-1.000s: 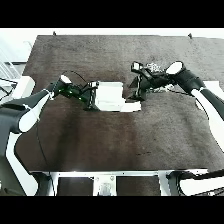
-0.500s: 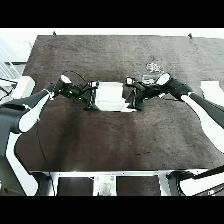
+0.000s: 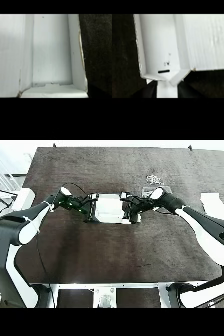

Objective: Fold the box and place the chain.

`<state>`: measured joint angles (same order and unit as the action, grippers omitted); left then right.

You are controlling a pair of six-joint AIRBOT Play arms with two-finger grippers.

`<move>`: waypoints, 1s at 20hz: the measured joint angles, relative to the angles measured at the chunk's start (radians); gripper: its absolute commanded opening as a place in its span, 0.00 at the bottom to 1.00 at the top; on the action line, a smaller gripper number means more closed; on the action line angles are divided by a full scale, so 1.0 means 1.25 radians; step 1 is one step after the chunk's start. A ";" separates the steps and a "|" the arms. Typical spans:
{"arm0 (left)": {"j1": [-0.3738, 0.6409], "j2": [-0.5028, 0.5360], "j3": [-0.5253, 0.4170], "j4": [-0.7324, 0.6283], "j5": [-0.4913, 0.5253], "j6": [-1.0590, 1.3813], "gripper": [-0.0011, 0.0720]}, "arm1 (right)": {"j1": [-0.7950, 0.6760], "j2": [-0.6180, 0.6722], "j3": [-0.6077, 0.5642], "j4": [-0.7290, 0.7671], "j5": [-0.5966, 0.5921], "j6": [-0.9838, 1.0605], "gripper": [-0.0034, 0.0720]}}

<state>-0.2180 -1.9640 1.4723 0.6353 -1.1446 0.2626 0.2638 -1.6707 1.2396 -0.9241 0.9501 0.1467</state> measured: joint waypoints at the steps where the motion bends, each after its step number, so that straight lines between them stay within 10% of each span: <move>1: 0.000 0.000 0.000 0.000 0.000 0.000 0.49 | 0.007 -0.002 0.000 0.003 -0.004 -0.001 0.34; 11: 0.001 0.000 0.000 -0.002 0.003 -0.004 0.49 | 0.051 -0.033 0.000 0.094 -0.103 -0.050 0.33; 14: 0.001 0.000 0.000 -0.002 0.004 -0.002 0.49 | 0.052 -0.044 0.000 0.116 -0.114 -0.072 0.73; 20: 0.001 0.000 0.000 -0.002 0.003 -0.002 0.49 | 0.047 -0.052 0.000 0.112 -0.121 -0.083 0.77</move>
<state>-0.2169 -1.9640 1.4723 0.6331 -1.1404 0.2604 0.3225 -1.7355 1.2396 -0.7845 0.7994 0.0425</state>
